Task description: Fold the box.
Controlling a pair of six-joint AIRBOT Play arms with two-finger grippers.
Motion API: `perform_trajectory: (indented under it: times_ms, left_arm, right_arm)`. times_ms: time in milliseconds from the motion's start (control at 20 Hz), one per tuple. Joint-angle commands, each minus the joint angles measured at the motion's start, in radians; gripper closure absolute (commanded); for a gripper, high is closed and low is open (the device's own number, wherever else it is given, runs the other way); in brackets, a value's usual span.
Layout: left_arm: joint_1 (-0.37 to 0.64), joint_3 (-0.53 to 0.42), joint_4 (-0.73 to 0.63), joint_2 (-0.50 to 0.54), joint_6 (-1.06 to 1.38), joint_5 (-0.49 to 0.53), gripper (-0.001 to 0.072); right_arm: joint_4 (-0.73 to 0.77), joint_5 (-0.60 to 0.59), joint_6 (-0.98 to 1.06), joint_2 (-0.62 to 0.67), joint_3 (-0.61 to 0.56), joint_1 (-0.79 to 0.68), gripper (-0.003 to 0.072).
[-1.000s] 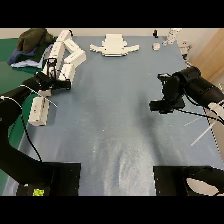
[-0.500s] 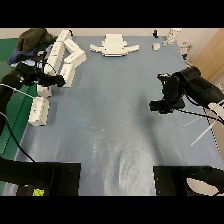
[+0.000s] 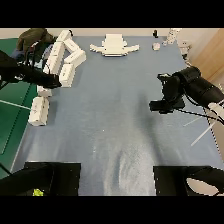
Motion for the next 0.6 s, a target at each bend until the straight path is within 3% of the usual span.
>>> perform_trajectory:
  times_ms: [0, 200, 350, 550]
  left_arm:
    - [-0.101, -0.07, -0.003, 0.138, -0.098, -0.063, 0.07]
    - [-0.301, -0.23, -0.003, 0.251, -0.235, -0.011, 0.0698]
    - [-0.443, -0.336, -0.003, 0.272, -0.28, 0.108, 0.0695]
    - [-0.531, -0.364, -0.004, 0.265, -0.283, 0.136, 0.0695]
  right_arm:
    - [0.0, 0.0, 0.0, 0.0, 0.001, 0.0, 0.0681]
    - [0.0, 0.0, 0.0, 0.0, 0.001, 0.0, 0.0681]
    - [0.0, 0.0, 0.0, 0.0, 0.001, 0.0, 0.068]
    - [0.0, 0.0, 0.0, 0.0, 0.001, 0.0, 0.068]
